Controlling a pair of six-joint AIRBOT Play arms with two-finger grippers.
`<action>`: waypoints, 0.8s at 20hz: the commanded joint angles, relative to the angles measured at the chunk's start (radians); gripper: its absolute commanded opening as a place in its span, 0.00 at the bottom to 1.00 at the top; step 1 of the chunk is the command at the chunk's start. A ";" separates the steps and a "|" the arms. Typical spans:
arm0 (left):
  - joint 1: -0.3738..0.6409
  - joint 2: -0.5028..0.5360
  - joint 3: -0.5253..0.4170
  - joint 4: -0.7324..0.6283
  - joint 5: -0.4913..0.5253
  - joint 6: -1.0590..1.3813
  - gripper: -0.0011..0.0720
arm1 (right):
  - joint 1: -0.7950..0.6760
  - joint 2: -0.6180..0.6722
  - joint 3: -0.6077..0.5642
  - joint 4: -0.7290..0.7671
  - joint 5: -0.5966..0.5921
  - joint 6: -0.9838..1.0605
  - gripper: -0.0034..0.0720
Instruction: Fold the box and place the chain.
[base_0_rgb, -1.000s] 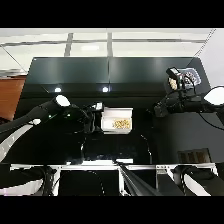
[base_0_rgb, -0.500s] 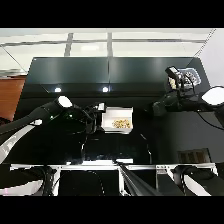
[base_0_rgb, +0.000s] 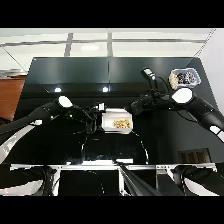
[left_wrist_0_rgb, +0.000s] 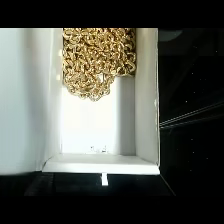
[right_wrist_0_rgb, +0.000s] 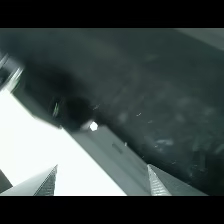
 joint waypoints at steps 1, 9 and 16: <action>0.000 0.000 0.000 0.001 -0.002 0.001 0.55 | 0.018 -0.018 0.062 -0.143 0.192 -0.134 0.88; 0.000 0.000 0.000 0.001 -0.003 0.001 0.55 | 0.077 -0.028 0.059 -0.193 0.229 -0.433 0.88; 0.000 0.000 0.000 0.001 -0.020 0.001 0.55 | 0.116 -0.042 0.049 -0.193 0.216 -0.500 0.88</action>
